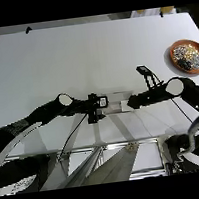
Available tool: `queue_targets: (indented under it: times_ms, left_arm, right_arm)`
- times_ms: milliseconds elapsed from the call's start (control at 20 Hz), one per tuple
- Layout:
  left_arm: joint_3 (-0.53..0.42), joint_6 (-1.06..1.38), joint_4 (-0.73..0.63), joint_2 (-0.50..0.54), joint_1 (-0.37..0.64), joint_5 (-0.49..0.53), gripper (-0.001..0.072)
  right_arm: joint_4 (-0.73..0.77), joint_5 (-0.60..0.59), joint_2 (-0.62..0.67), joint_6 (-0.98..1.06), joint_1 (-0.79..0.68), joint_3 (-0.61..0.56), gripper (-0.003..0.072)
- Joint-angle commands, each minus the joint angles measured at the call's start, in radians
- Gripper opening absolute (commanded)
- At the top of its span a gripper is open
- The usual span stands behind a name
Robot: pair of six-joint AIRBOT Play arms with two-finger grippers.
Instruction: Fold the box and place the chain.
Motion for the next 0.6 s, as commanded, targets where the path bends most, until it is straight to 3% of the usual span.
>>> queue_targets:
  times_ms: [0, 550]
  left_arm:
    - [0.000, 0.000, 0.000, 0.001, 0.000, 0.000, 0.0206]
    - [0.000, 0.000, 0.000, 0.000, 0.000, 0.001, 0.0206]
  right_arm:
    - [-0.179, 0.007, -0.049, 0.292, 0.071, 0.056, 0.0335]
    - [-0.394, 0.102, -0.238, 0.620, 0.240, 0.182, 0.0336]
